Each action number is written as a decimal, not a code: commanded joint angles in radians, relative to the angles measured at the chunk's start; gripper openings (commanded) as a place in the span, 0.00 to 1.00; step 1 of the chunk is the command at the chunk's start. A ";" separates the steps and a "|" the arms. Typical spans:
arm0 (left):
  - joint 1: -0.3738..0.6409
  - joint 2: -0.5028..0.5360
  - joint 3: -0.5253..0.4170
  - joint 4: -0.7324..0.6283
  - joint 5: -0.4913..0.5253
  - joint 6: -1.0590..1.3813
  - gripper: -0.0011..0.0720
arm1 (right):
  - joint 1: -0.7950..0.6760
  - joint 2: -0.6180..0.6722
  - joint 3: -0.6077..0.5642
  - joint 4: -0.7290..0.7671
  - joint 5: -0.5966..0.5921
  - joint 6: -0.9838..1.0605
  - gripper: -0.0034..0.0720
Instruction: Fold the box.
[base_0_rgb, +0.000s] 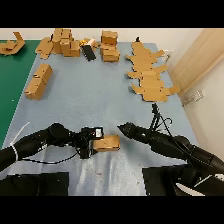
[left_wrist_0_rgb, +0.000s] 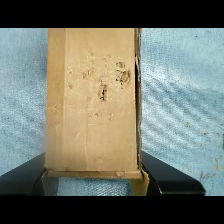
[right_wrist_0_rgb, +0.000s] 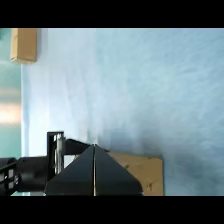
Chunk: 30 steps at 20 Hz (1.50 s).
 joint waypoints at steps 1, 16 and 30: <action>0.000 0.001 0.000 0.000 0.000 0.000 0.72 | -0.056 0.007 0.004 -0.035 -0.019 0.000 0.05; 0.000 0.001 0.006 -0.015 0.009 -0.001 0.72 | -0.055 0.007 0.018 -0.023 -0.019 0.009 0.05; 0.445 -0.063 0.330 0.248 0.242 -0.791 0.72 | -0.055 0.007 0.018 -0.023 0.010 0.009 0.05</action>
